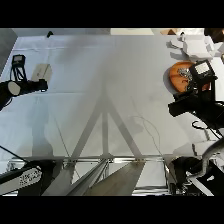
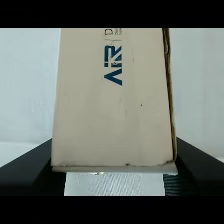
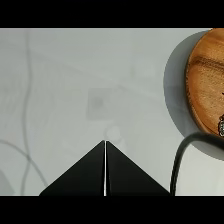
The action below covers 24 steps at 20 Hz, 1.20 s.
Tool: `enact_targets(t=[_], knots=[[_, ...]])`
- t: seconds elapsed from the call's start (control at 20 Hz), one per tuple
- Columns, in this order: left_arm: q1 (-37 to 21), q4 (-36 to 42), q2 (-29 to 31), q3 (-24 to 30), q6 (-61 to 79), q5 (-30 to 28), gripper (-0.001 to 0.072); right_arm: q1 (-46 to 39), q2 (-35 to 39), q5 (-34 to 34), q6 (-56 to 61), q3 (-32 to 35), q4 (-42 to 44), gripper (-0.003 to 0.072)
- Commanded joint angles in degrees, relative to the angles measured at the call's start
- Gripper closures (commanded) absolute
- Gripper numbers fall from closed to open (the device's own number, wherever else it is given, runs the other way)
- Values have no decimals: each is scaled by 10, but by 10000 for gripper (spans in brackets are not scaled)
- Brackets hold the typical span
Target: Fold the box and place the chain.
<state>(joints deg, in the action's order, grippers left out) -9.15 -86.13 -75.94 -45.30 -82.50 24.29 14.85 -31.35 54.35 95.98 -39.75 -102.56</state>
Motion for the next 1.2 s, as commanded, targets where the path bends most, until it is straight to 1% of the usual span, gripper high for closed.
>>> enact_targets(t=[0.0,0.05,0.1,0.15,0.2,0.3,0.45,0.65,0.85,1.0,1.15], knots=[[0,2,-53,0,13,-18,581,0,0,0,0,0,0,676],[0,2,-60,0,25,-18,459,0,0,0,0,0,0,676],[0,2,-63,0,31,-18,287,0,0,0,0,0,0,676],[0,2,-61,0,31,-17,186,0,0,0,0,0,0,676],[0,2,-59,0,32,-13,114,0,0,0,0,0,0,676],[0,2,-49,0,32,-7,9,0,0,0,0,0,0,676],[0,2,-18,0,34,10,10,0,0,0,0,0,0,676],[0,2,58,0,77,20,12,0,0,0,0,0,0,676],[0,2,129,0,77,19,12,0,0,0,0,0,0,676],[0,2,160,0,77,19,12,0,0,0,0,0,0,676],[0,2,170,0,77,19,12,0,0,0,0,0,0,676]])
